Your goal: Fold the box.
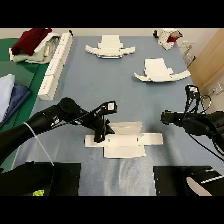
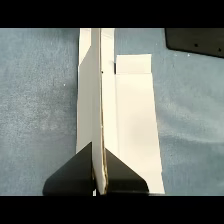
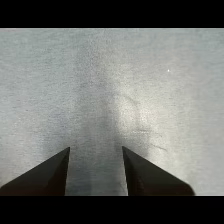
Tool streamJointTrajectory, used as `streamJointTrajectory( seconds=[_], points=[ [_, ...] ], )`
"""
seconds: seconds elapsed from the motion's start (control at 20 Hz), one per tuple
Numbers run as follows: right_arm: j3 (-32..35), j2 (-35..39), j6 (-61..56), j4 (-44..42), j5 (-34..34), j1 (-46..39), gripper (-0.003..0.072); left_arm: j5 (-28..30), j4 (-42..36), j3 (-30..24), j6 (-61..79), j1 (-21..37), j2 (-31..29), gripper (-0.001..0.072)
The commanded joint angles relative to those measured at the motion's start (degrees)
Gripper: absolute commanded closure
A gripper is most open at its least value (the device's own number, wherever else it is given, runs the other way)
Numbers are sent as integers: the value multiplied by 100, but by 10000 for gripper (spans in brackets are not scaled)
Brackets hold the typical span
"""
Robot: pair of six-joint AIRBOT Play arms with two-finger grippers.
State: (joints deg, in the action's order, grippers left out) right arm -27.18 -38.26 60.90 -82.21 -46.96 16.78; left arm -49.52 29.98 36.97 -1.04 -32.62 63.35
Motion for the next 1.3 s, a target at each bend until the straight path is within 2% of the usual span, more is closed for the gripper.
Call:
streamJointTrajectory(
  seconds=[0.0, 0.25, 1.25],
  points=[
    [2, 0, 0, -2, 0, -2, 178, 310, 9, -138, 63, -129, -44, 695],
    [2, 0, 0, -2, 0, -2, 178, 505, 238, -76, 22, -120, -46, 695],
    [4, 0, 0, -7, 0, -2, 178, 278, 328, -116, -11, -133, -44, 694]
  ],
)
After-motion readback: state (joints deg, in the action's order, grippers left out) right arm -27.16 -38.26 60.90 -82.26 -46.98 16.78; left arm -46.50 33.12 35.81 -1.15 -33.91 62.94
